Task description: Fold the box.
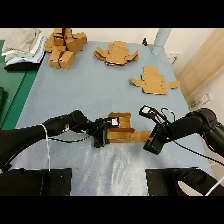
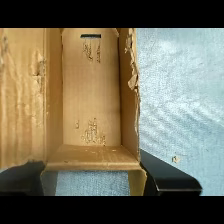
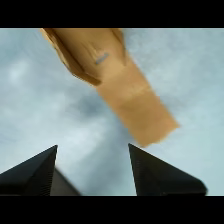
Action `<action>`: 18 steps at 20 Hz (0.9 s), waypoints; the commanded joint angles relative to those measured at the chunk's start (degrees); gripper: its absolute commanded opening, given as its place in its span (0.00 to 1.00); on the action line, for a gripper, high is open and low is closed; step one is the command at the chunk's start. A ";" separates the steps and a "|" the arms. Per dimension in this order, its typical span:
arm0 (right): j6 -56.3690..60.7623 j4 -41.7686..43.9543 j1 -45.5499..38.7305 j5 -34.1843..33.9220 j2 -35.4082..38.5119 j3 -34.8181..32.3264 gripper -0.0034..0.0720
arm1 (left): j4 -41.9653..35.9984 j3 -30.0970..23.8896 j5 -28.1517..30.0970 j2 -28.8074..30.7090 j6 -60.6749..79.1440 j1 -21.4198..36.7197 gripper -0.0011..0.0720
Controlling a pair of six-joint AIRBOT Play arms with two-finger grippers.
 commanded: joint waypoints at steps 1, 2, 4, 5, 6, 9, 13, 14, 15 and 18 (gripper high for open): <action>13.11 9.22 0.02 -0.55 0.70 0.02 0.99 | 0.02 0.07 0.00 0.04 0.00 0.02 0.63; 14.43 10.14 0.02 -0.02 0.59 0.00 0.99 | 0.02 0.07 0.00 0.04 0.00 0.02 0.63; 18.93 11.65 0.02 1.07 0.48 -0.02 0.99 | 0.02 0.07 0.00 0.04 0.00 0.02 0.63; 20.87 12.15 0.02 1.84 0.48 -0.02 0.99 | 0.02 0.07 0.00 0.04 0.00 0.02 0.63; 22.80 12.20 0.02 2.62 0.48 -0.04 0.99 | 0.02 0.07 0.00 0.04 0.00 0.02 0.63; 27.08 12.90 0.02 8.13 -0.35 -0.02 0.98 | 0.02 0.07 0.02 0.04 0.00 0.02 0.63; 28.65 15.65 0.02 11.45 -5.31 0.00 0.87 | 0.02 0.07 0.00 0.04 0.00 0.02 0.63; 30.71 15.63 0.00 12.72 -7.10 0.11 0.59 | 0.02 0.07 0.00 0.04 0.00 0.02 0.63; 31.06 15.69 0.00 15.04 -8.72 0.28 0.21 | 0.02 0.07 0.00 0.04 0.00 0.02 0.63; 29.09 15.56 -0.02 18.69 -13.88 5.05 0.05 | 0.02 0.07 0.00 0.04 0.00 0.02 0.63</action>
